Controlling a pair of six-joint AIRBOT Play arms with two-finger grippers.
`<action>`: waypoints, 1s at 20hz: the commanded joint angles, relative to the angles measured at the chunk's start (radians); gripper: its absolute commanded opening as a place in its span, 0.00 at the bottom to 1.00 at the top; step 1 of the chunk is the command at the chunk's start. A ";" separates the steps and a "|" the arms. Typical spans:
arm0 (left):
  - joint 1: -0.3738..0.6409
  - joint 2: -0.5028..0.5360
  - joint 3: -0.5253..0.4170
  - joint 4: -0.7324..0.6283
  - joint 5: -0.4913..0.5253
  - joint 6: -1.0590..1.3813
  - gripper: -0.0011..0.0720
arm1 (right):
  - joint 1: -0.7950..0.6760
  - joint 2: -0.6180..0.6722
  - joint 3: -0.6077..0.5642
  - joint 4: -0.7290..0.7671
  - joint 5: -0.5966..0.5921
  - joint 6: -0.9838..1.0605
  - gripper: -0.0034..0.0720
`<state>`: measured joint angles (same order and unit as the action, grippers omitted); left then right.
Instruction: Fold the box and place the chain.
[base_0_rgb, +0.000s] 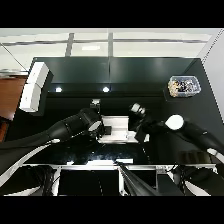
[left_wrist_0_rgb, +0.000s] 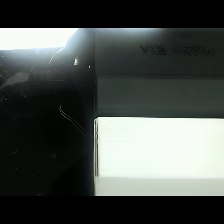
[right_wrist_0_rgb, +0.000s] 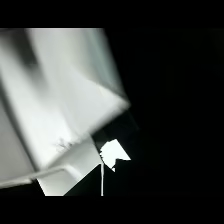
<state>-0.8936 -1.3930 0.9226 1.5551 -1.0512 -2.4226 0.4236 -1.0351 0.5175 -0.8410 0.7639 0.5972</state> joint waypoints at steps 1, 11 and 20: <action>0.001 0.000 0.001 0.005 0.000 0.000 0.06 | -0.224 0.117 0.014 -0.145 0.204 0.476 0.09; 0.000 0.000 0.001 0.004 0.000 0.000 0.06 | -0.407 0.040 -0.182 0.031 0.275 0.883 0.09; 0.000 0.000 0.001 0.004 -0.002 0.000 0.06 | -0.203 -0.061 -0.067 0.248 0.232 0.759 0.65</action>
<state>-0.8936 -1.3930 0.9226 1.5589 -1.0546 -2.4229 0.1932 -1.0840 0.3981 -0.6350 0.9649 1.3853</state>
